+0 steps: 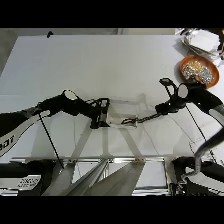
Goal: Fold the box and place the chain.
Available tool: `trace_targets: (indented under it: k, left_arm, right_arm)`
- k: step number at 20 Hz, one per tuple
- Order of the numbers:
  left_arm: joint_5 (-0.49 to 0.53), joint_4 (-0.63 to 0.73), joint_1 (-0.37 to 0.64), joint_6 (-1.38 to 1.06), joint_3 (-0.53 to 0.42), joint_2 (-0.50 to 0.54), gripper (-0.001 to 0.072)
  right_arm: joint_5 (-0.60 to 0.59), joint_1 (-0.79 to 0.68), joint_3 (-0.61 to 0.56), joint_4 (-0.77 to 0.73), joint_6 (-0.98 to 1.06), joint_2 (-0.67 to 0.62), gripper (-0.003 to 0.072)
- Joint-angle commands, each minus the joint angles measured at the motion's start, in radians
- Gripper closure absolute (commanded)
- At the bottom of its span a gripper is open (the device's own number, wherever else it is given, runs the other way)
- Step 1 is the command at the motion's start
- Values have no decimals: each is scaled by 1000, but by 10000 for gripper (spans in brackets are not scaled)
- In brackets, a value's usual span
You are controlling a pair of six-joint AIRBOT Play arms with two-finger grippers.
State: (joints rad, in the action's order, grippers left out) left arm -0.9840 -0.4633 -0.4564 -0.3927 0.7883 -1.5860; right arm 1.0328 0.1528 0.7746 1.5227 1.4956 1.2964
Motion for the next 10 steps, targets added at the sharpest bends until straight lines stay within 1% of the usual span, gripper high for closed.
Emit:
trace_targets:
  k: [1, 6, 8, 9, 10]
  left_arm:
    - [0, 0, 0, 0, 1, 0, 366]
    - [0, 0, 0, 0, 1, 0, 366]
    - [0, 0, 0, 0, 1, 0, 366]
    - [0, 0, 0, 0, 1, 0, 366]
    - [0, 0, 0, 0, 1, 0, 366]
  right_arm:
    - [-16, 0, -18, -8, 1, 2, 464]
    - [-18, 0, -59, -15, 1, 2, 467]
    - [-25, 0, -59, -16, 1, 1, 621]
    - [-30, 0, -59, -16, 1, 1, 661]
    - [-33, 0, -59, -16, 1, 1, 661]
